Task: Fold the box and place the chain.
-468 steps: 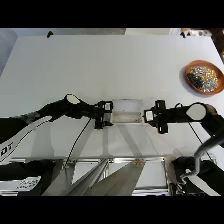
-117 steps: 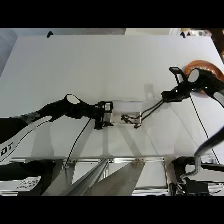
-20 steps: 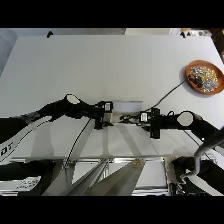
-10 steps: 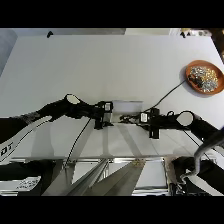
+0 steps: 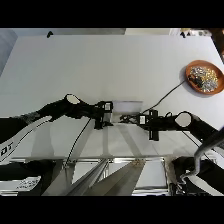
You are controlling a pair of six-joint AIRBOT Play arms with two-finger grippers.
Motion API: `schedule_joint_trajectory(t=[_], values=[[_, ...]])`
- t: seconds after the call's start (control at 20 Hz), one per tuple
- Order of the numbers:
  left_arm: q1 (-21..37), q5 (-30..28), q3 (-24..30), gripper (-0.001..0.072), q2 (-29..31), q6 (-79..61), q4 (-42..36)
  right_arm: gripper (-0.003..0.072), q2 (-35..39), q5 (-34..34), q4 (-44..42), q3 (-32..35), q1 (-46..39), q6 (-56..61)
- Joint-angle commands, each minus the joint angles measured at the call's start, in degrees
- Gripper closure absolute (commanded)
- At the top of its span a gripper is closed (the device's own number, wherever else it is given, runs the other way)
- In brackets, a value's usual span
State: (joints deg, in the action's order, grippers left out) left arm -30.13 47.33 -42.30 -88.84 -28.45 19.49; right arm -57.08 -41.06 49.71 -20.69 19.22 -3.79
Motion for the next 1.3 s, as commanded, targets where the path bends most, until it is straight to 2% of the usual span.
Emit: schedule_joint_trajectory(t=[0.0, 0.3, 0.45, 0.6, 0.8, 0.95, 1.25], values=[[0.0, 0.0, 0.0, 0.0436, 0.0, 0.0, 0.0, 0.0669, 1.7, -0.2, 5.0, 0.0, -1.0, 6.7], [0.0, 0.0, 0.0, 0.0436, 0.0, 0.0, 0.0, 0.0669, 13.1, -3.0, 12.0, -0.1, -6.0, 19.7], [0.0, 0.0, 0.0, 0.0436, 0.0, 0.0, 0.0, 0.0669, 15.7, -11.1, 11.9, -2.9, -6.5, 27.5], [0.0, 0.0, 0.0, 0.0436, 0.0, 0.0, 0.0, 0.0669, 15.7, -18.2, 9.5, -10.0, -6.5, 34.3], [0.0, 0.0, 0.0, 0.0436, 0.0, 0.0, 0.0, 0.0669, 14.5, -17.9, -0.7, -17.2, -6.4, 37.2], [0.0, 0.0, 0.0, 0.0436, 0.0, 0.0, 0.0, 0.0669, 10.8, -16.3, -8.1, -18.5, -4.7, 37.2], [0.0, 0.0, 0.0, 0.0436, 0.0, 0.0, 0.0, 0.0669, -2.9, -4.9, -8.5, -18.6, 8.5, 37.7]])
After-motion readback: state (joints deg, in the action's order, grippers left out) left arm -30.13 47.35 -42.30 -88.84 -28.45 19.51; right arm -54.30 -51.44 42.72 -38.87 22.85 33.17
